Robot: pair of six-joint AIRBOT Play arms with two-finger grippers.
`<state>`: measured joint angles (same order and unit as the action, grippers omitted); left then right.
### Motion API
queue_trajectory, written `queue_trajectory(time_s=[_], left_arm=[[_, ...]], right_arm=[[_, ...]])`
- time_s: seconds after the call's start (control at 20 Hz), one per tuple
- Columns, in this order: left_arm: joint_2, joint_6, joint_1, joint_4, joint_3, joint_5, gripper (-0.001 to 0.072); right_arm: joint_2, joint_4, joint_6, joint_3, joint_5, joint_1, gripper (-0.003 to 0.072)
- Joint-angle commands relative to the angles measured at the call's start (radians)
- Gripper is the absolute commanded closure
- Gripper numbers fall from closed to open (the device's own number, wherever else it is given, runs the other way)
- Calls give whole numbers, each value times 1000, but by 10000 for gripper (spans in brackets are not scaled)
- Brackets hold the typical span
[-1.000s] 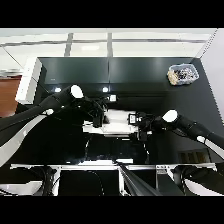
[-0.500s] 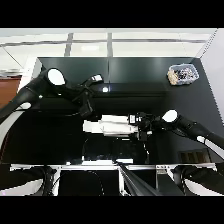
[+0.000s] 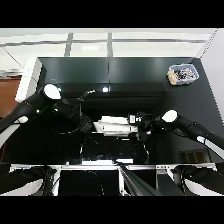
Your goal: Fold the box and place the chain.
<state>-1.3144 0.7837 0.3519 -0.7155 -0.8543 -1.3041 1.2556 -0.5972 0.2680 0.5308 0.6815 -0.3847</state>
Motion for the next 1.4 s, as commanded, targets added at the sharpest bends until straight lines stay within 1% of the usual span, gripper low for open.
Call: queue_trajectory(time_s=[0.0, 0.05, 0.1, 0.15, 0.2, 0.25, 0.35, 0.5, 0.65, 0.7, 0.75, 0.8, 0.9, 0.95, 1.0, 1.1, 1.15, 1.25, 1.3, 1.35], left_arm=[[13, -159, 17, 351, 72, 341, 686], [13, -198, 18, 404, 70, 440, 686], [10, -214, 21, 427, 69, 546, 686], [0, -214, 24, 418, 69, 615, 686], [-18, -214, 30, 380, 68, 647, 686], [-35, -212, 36, 319, 68, 645, 686], [-64, -185, 53, 223, 69, 606, 686], [-98, -172, 86, 197, 69, 531, 686], [-85, -160, 102, 148, 59, 551, 687], [-58, -135, 92, 106, 40, 530, 687], [-18, -96, 82, 33, 18, 512, 687], [40, -23, 69, -70, 2, 510, 687], [175, 122, 31, -248, 2, 504, 687], [245, 143, 9, -282, 19, 490, 686], [303, 127, -11, -274, 50, 483, 682], [388, -15, -31, -209, 144, 468, 682], [398, -152, -37, -164, 185, 415, 683], [365, -451, -32, -159, 223, 245, 682], [338, -575, -29, -162, 231, 187, 682], [311, -696, -24, -169, 236, 165, 674]], right_arm=[[1, -2, -2, 0, -12, 0, 442], [0, -2, -2, 1, -13, 0, 442], [1, -2, -2, 0, -13, 0, 442], [1, -2, -2, 0, -13, 0, 442], [1, -2, -2, 0, -13, 0, 442], [1, -2, -2, 1, -12, 0, 442], [1, -2, -2, 0, -13, 0, 442], [1, -2, -2, 0, -13, 0, 442], [1, -2, -2, 0, -13, 0, 441], [1, -2, -2, 0, -12, 0, 442], [1, -2, -2, 1, -12, 0, 442], [1, -3, -2, 0, -13, 0, 442], [1, -2, -2, 0, -13, 0, 442], [1, -2, -2, 0, -13, 0, 442], [1, -2, -2, 0, -13, 0, 442], [1, -2, -2, 0, -13, 0, 442], [0, -2, -2, 1, -13, 0, 442], [1, -2, -2, 0, -13, 0, 442], [1, -2, -2, 1, -13, 0, 442], [1, -2, -2, 1, -13, 0, 442]])
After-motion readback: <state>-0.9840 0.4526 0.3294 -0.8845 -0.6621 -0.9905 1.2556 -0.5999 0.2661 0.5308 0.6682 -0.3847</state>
